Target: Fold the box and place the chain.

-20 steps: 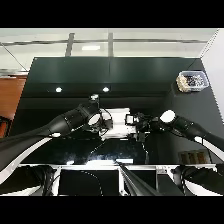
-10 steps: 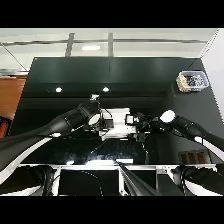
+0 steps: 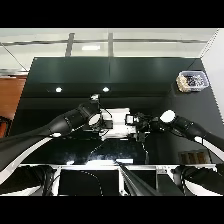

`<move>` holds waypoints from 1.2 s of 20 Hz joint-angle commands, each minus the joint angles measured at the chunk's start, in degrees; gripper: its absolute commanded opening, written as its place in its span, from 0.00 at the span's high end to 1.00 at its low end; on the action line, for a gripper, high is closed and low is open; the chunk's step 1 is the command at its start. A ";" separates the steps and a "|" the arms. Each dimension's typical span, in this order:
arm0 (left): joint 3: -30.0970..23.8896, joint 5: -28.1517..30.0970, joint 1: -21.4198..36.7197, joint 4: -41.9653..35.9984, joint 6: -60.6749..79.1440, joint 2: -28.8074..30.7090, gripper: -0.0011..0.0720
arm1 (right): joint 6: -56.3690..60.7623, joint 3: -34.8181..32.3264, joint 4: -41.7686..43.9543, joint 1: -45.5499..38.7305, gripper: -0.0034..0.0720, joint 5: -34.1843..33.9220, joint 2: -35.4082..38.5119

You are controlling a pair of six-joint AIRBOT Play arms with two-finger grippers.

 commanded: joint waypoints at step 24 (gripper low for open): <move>0.04 -1.40 0.04 2.12 4.00 -0.04 0.95 | 7.06 -0.02 -8.28 1.75 0.30 6.08 7.72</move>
